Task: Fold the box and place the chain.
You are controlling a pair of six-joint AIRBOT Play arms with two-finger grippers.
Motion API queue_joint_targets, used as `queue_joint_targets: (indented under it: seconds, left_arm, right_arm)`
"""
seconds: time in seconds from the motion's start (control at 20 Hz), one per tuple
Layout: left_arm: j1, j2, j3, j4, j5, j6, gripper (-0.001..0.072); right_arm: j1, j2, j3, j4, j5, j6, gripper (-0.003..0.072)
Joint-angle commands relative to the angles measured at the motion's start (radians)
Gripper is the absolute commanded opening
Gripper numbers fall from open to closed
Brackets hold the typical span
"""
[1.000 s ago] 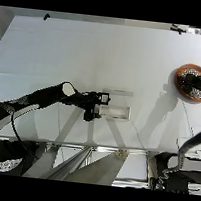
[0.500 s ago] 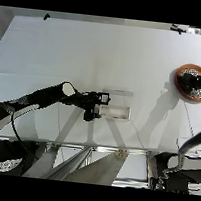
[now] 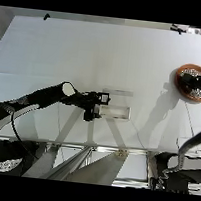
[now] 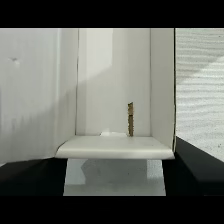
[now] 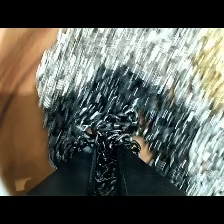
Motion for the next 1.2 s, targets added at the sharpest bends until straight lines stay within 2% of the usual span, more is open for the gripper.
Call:
queue_joint_targets:
  seconds: [0.0,0.2,0.6,0.75,0.9,1.15]
  left_arm:
    - [0.001,0.000,0.001,0.000,0.000,0.001,0.0013]
    - [0.001,-0.001,0.001,0.000,0.000,0.001,0.0013]
    - [0.001,0.000,0.001,0.000,0.000,0.001,0.0013]
    - [0.001,0.000,0.001,0.000,0.000,0.001,0.0013]
    - [0.001,-0.001,0.001,0.000,0.000,0.001,0.0013]
    - [0.001,0.000,0.001,0.000,0.000,0.001,0.0013]
  right_arm:
    - [0.000,0.088,0.002,-0.001,-0.003,-0.003,0.0009]
    - [0.000,0.258,0.002,0.002,0.050,-0.033,0.0009]
    - [0.001,0.526,0.002,0.027,0.437,-0.121,0.0008]
    - [0.001,0.616,0.001,0.116,0.546,-0.172,0.0008]
    - [0.001,0.733,0.001,0.193,0.594,-0.190,0.0008]
    - [0.001,0.947,0.000,0.240,0.669,-0.191,0.0008]
